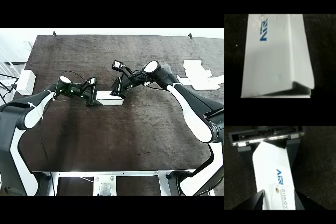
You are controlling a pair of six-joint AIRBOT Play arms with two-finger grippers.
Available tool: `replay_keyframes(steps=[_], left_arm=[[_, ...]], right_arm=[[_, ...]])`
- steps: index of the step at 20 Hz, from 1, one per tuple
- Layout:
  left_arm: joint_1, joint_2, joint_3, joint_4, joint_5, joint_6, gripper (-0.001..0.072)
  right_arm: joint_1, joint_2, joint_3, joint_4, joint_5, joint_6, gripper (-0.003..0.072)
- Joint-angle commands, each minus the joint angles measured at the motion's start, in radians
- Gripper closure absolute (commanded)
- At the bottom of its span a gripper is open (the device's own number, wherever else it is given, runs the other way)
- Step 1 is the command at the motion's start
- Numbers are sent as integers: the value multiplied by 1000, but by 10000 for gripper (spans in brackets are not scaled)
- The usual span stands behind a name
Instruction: Fold the box and place the chain.
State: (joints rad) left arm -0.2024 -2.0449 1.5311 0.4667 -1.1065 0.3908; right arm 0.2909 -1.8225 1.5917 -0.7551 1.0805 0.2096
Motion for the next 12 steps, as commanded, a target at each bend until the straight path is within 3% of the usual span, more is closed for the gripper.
replay_keyframes(steps=[1, 2, 4, 8, 12], left_arm=[[-1, 1, 0, 0, -4, 3, 233], [-1, 1, 0, 0, -4, 3, 233], [-2, 0, 0, 0, -4, 3, 233], [-1, 0, 0, 0, -4, 3, 233], [-1, 0, 0, 0, -3, 3, 233]], right_arm=[[3, -2, 18, 0, -14, 6, 278], [3, -2, 23, 0, -14, 6, 280], [5, -2, 32, 3, -14, 6, 390], [14, -2, 32, -4, -6, 6, 538], [32, -6, 31, -61, -10, 15, 539]])
